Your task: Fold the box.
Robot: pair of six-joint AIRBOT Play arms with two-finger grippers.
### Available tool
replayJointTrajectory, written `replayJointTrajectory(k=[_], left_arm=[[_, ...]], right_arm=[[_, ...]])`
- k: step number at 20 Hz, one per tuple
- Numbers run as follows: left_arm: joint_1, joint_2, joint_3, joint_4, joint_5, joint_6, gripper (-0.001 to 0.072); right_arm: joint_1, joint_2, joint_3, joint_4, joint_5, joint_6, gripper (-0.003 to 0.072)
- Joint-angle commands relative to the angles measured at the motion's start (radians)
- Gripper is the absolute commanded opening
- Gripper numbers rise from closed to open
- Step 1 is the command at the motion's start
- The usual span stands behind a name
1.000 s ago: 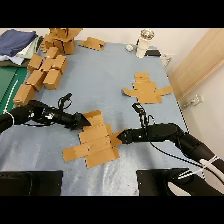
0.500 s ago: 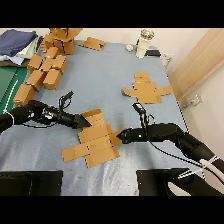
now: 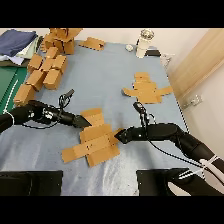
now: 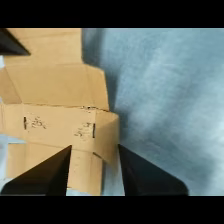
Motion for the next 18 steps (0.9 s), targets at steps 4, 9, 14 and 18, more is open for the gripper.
replayJointTrajectory(k=[4, 9, 14, 18], left_arm=[[-0.090, 0.025, 0.058, -0.019, 0.019, 0.130, 0.0011], [-0.280, 0.115, 0.056, -0.045, 0.330, 0.301, 0.0011], [-0.393, 0.163, 0.052, -0.036, 0.412, 0.472, 0.0011], [-0.463, 0.166, 0.050, -0.063, 0.412, 0.557, 0.0011]], right_arm=[[-0.185, 0.000, 0.188, -0.325, 0.050, 0.219, 0.0432], [-0.241, 0.009, 0.375, -0.154, -0.235, 0.237, 0.0004], [-0.055, 0.048, 0.270, -0.403, -0.352, 0.540, 0.0003], [0.014, 0.058, 0.170, -0.614, -0.312, 0.754, 0.0003]])
